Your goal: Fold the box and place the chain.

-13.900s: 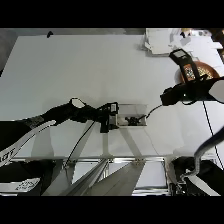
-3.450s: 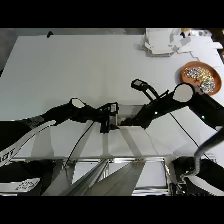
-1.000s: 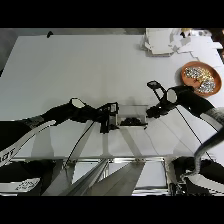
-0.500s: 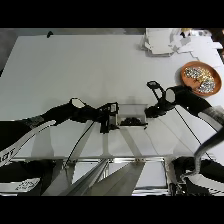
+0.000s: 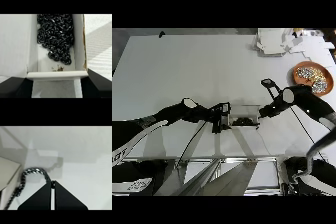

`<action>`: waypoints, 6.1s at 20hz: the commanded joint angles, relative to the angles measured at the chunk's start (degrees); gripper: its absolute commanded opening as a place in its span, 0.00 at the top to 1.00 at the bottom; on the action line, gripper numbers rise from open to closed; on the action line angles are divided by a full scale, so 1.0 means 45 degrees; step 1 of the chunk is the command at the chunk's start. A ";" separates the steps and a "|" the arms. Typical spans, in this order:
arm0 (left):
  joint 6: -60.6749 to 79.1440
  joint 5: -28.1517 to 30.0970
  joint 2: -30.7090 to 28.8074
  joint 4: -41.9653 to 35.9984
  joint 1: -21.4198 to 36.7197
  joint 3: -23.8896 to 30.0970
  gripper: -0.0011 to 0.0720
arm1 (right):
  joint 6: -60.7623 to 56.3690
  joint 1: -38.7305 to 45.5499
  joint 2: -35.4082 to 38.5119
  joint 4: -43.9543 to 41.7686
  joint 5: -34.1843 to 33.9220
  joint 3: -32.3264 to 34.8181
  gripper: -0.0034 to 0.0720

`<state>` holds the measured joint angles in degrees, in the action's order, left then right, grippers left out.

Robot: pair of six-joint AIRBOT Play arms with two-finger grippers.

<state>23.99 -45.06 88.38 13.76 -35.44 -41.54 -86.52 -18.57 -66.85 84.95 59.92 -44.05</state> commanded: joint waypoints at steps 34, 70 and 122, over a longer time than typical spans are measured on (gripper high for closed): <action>0.0005 -0.0039 0.0000 0.0005 0.0000 0.0005 0.78 | 0.5872 -0.1719 0.3079 -0.6834 -0.1103 -0.0010 0.75; 0.0005 -0.0039 0.0000 0.0000 0.0000 0.0005 0.78 | 1.3639 -0.1923 -0.0185 -0.5746 0.1263 -0.1569 0.72; 0.0005 -0.0039 0.0000 0.0005 0.0000 0.0005 0.78 | 1.3289 -0.3254 0.0913 -0.4512 -0.1579 0.0199 0.88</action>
<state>23.94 -45.12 88.40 13.72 -35.42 -41.54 -26.30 -33.21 -62.70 64.03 52.58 -43.86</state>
